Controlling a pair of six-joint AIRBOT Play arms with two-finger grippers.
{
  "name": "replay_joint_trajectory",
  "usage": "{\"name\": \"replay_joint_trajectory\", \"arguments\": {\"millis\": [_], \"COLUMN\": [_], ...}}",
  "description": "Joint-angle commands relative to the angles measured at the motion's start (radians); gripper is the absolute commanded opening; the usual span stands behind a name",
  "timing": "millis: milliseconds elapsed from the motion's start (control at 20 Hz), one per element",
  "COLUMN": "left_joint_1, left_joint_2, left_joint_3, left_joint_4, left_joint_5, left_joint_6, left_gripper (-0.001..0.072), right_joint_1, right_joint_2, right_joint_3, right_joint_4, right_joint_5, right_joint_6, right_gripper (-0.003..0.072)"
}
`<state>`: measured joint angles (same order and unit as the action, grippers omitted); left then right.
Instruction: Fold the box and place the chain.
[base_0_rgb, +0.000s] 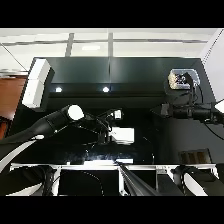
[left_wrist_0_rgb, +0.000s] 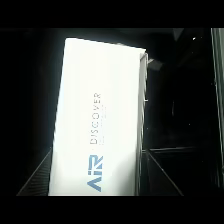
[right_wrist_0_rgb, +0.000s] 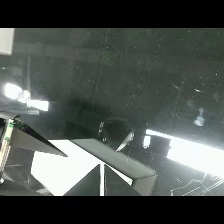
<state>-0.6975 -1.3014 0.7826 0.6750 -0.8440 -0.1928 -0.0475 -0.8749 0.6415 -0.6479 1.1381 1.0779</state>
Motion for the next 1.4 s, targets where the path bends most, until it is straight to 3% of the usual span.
{"name": "replay_joint_trajectory", "arguments": {"millis": [0, 350, 600, 900, 950, 1050, 1350], "left_joint_1": [-0.001, -0.003, -0.103, -0.124, -0.124, -0.104, 0.088], "left_joint_2": [-0.019, -0.02, -0.041, -0.058, -0.058, -0.055, 0.107], "left_joint_3": [0.0, 0.0, -0.003, -0.003, -0.003, -0.002, -0.004], "left_joint_4": [0.002, 0.002, 0.064, 0.085, 0.085, 0.114, 0.411], "left_joint_5": [-0.001, 0.004, 0.198, 0.208, 0.208, 0.19, -0.05], "left_joint_6": [-0.006, -0.006, -0.028, -0.051, -0.07, -0.175, -0.585], "left_gripper": [0.0708, 0.0708, 0.0708, 0.0699, 0.0662, 0.042, 0.0399], "right_joint_1": [0.0, 0.0, -0.001, -0.001, -0.001, -0.002, -0.009], "right_joint_2": [0.001, 0.001, 0.001, 0.001, 0.001, 0.001, 0.002], "right_joint_3": [0.001, 0.001, 0.001, 0.001, 0.001, 0.002, 0.002], "right_joint_4": [0.0, 0.0, 0.0, 0.0, 0.0, 0.0, 0.0], "right_joint_5": [0.002, 0.002, -0.005, -0.003, -0.003, -0.004, 0.006], "right_joint_6": [0.0, 0.0, 0.0, 0.003, 0.003, 0.003, 0.003], "right_gripper": [0.0038, 0.0038, 0.0038, 0.0038, 0.0038, 0.0038, 0.0038]}}
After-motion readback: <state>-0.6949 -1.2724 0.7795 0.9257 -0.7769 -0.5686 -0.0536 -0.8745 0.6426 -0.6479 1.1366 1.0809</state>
